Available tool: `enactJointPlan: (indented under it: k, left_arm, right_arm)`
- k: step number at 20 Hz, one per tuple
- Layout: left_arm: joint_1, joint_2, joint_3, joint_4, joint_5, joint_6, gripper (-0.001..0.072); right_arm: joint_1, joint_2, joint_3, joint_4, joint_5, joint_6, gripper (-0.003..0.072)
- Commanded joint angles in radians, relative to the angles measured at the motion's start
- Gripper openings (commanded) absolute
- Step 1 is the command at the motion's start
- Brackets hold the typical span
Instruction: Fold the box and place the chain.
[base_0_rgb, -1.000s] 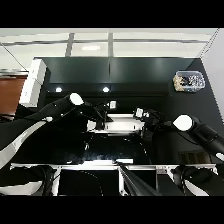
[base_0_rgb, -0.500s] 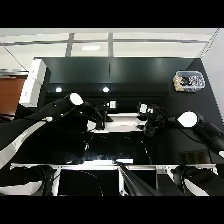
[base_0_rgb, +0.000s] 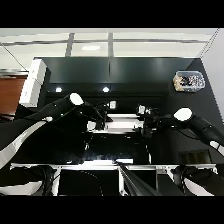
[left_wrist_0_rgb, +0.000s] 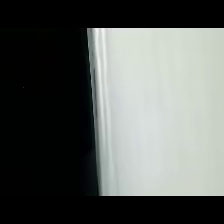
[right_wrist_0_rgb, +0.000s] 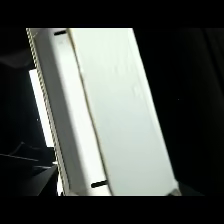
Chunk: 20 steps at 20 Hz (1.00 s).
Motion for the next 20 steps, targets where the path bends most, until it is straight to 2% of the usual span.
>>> enactJointPlan:
  k: [1, 10, 20]
  left_arm:
    - [0.000, 0.000, 0.000, -0.001, 0.005, 0.000, 0.0025]
    - [0.000, 0.000, 0.000, -0.001, 0.014, 0.000, 0.0026]
    - [0.000, 0.000, 0.000, 0.000, 0.014, -0.001, 0.0026]
  right_arm:
    - [0.000, -0.042, -0.008, 0.015, 0.006, -0.068, 0.0639]
    - [0.003, -0.112, -0.008, 0.010, 0.006, -0.098, 0.0629]
    - [0.061, -0.120, -0.008, -0.065, -0.048, -0.040, 0.0629]
